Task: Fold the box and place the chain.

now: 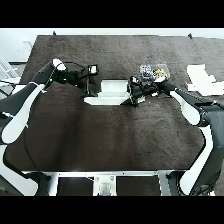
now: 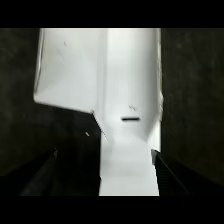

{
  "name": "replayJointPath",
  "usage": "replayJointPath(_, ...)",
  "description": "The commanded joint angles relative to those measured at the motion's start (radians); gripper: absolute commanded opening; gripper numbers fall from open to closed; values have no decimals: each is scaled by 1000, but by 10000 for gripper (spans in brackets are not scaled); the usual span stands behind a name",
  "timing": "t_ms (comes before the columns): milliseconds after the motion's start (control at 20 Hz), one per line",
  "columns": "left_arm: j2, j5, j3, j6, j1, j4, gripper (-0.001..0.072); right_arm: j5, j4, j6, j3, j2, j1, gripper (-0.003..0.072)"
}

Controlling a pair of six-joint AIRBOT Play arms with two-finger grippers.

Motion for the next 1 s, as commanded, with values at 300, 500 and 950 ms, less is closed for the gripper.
replayJointPath(300, -4, -4, -11, -94, -69, 84, 674, 0, 0, 0, 0, 0, 1, 439)
replayJointPath(500, -49, 4, -11, -107, -69, 76, 674, 0, 0, 0, 0, 0, 1, 439)
replayJointPath(950, -83, 57, -12, -131, -69, 43, 644, 0, 0, 0, 0, 0, 1, 439)
